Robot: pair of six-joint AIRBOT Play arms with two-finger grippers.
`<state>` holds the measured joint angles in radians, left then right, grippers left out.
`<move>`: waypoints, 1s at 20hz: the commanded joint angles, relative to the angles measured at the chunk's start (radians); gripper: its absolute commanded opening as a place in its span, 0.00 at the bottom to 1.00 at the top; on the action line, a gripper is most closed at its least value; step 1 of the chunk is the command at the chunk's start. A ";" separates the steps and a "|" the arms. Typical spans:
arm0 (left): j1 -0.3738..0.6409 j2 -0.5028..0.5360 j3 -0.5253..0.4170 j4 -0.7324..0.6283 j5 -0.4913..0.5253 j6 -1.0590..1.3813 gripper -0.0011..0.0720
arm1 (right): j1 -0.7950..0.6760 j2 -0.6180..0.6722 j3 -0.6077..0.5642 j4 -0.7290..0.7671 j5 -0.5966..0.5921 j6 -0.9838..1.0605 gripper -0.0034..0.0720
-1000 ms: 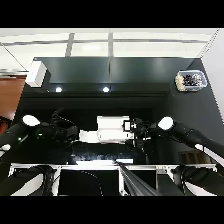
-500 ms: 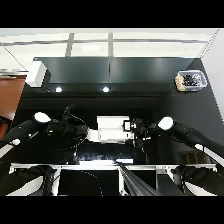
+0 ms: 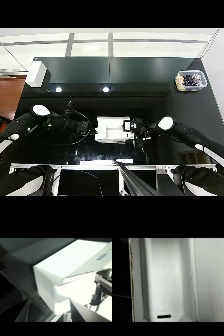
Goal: Fold the box and place the chain.
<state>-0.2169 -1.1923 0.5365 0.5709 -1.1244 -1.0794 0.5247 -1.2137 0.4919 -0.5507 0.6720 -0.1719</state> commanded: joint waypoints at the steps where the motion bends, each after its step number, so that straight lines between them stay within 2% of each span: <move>1: -0.009 -0.001 0.027 -0.001 -0.029 -0.002 0.81 | 0.001 0.000 0.000 0.000 0.000 0.000 0.54; 4: -0.061 -0.001 0.039 -0.002 0.006 -0.016 0.81 | 0.001 -0.001 0.000 0.000 0.000 0.000 0.54; 7: -0.144 -0.001 0.063 0.011 0.069 -0.136 0.80 | 0.001 -0.001 0.000 0.000 -0.001 0.002 0.54; 10: -0.226 -0.001 0.139 0.226 0.065 -0.360 0.75 | 0.001 0.000 0.000 0.001 -0.003 0.004 0.54; 13: -0.312 -0.001 0.202 0.423 0.071 -0.547 0.75 | 0.001 0.000 0.000 0.001 -0.005 0.006 0.54; 15: -0.359 -0.001 0.227 0.483 0.082 -0.618 0.68 | 0.001 0.000 0.000 0.001 -0.005 0.006 0.54; 20: -0.438 -0.002 0.239 0.518 0.160 -0.782 0.68 | 0.001 0.000 0.000 0.001 -0.006 0.007 0.54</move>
<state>-0.6106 -1.1938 0.7635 1.0382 -1.0073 -1.7412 0.5247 -1.2137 0.4919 -0.5503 0.6670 -0.1650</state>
